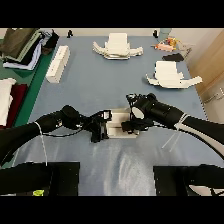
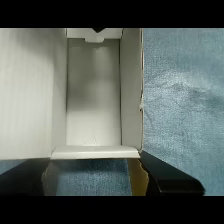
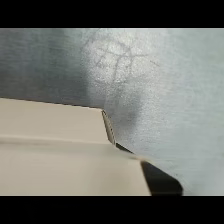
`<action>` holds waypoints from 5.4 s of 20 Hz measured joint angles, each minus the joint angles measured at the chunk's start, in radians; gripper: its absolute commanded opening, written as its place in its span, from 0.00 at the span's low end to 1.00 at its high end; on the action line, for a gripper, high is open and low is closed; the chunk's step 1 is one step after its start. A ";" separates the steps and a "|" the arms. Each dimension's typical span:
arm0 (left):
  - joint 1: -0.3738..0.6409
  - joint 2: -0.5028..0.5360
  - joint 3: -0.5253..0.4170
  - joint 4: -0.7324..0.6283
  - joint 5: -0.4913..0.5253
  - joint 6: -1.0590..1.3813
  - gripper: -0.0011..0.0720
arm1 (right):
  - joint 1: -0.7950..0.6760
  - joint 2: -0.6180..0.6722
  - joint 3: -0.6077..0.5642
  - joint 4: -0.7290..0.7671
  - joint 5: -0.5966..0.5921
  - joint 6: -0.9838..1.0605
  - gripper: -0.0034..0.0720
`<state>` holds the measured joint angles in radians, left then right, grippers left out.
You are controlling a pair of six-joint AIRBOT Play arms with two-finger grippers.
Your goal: Fold the box.
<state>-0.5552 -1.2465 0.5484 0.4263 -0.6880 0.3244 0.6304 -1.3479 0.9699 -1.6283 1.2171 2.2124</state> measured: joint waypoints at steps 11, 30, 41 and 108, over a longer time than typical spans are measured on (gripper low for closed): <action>0.000 0.000 0.000 0.000 -0.001 0.001 0.65 | 0.012 -0.045 0.014 -0.025 0.043 0.039 0.49; 0.000 0.000 0.000 -0.001 0.001 -0.003 0.65 | 0.011 -0.024 0.016 0.021 0.058 -0.001 0.18; 0.000 0.000 0.000 0.001 0.000 0.001 0.65 | 0.011 -0.013 0.018 0.068 0.069 -0.016 0.67; 0.000 0.000 0.000 0.000 0.000 -0.001 0.65 | -0.068 0.326 -0.233 0.469 -0.387 -1.571 0.84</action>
<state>-0.5552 -1.2469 0.5484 0.4263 -0.6884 0.3237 0.5621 -1.0218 0.7364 -1.1595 0.8303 0.6415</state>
